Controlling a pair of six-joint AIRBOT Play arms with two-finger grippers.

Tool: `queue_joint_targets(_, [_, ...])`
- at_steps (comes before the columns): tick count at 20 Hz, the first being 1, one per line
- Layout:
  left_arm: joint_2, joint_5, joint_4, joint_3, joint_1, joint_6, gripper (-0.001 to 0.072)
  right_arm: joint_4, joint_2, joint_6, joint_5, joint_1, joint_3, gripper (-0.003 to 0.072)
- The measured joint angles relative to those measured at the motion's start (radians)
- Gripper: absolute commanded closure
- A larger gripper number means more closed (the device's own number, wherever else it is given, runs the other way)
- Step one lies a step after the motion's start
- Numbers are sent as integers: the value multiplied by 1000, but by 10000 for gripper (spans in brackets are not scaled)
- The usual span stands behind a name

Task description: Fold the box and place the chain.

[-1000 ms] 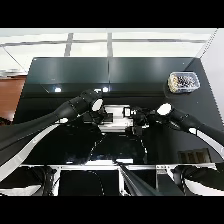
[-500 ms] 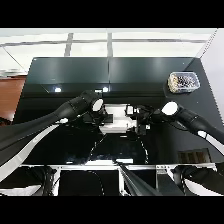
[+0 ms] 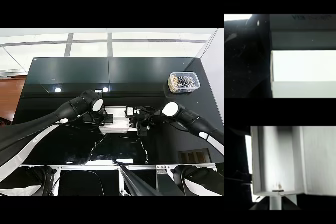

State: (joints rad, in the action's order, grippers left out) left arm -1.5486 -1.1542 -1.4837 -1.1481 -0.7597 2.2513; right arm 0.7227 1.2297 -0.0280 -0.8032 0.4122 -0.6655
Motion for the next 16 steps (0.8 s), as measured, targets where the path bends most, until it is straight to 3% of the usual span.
queue_joint_targets(4, [0, 1, -3, 0, 0, 0, 687, -93, 31, 3, 54, 40, 1, 556])
queue_joint_targets(5, [0, 2, -2, 0, 0, 0, 687, -108, 37, 7, 63, 45, 1, 329])
queue_joint_targets(6, [0, 3, -2, 0, 0, 0, 687, -118, 42, 16, 70, 48, 1, 309])
queue_joint_targets(7, [0, 3, -1, 0, 0, 1, 687, -126, 45, 30, 78, 51, 1, 450])
queue_joint_targets(9, [0, 4, 0, 0, 0, 3, 687, -129, 50, 66, 82, 54, 1, 271])
queue_joint_targets(11, [0, 4, 3, 0, 0, 3, 687, -124, 51, 105, 83, 53, 1, 641])
queue_joint_targets(12, [0, 9, 4, 0, 0, 3, 687, -117, 47, 129, 80, 51, 1, 675])
queue_joint_targets(16, [0, 6, 7, 0, 0, 3, 687, -30, -35, 405, 12, -5, -24, 675])
